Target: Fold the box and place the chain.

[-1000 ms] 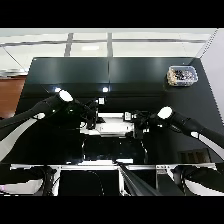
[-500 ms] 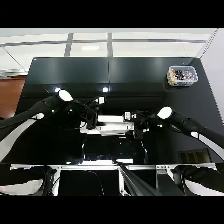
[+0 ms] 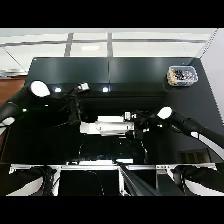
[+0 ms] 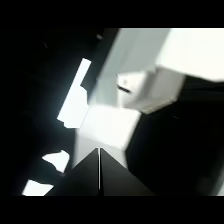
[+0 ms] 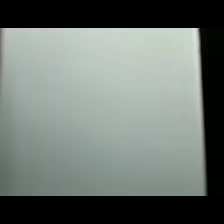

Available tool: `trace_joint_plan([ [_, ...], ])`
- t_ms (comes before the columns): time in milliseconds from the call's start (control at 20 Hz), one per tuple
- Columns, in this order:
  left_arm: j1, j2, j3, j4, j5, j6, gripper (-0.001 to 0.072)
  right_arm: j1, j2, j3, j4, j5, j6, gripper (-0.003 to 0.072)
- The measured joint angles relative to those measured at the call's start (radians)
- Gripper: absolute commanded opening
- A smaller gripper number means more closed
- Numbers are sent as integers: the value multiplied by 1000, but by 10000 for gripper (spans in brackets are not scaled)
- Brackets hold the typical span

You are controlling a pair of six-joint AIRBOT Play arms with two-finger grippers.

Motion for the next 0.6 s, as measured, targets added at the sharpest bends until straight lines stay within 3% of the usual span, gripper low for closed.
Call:
trace_joint_plan([
  [100, 16, 16, -38, -70, -90, -70, 29, 0, 0, 0, 0, 0, 0, 24],
  [250, 4, 27, -143, -277, -58, -94, 29, 0, 0, 0, 1, 0, 0, 24],
  [400, -35, 31, -217, -515, 117, -39, 29, 0, 0, 0, 1, 0, 0, 24],
  [600, -90, 23, -253, -799, 428, 117, 30, 0, 0, 0, 2, 0, 0, 24],
])
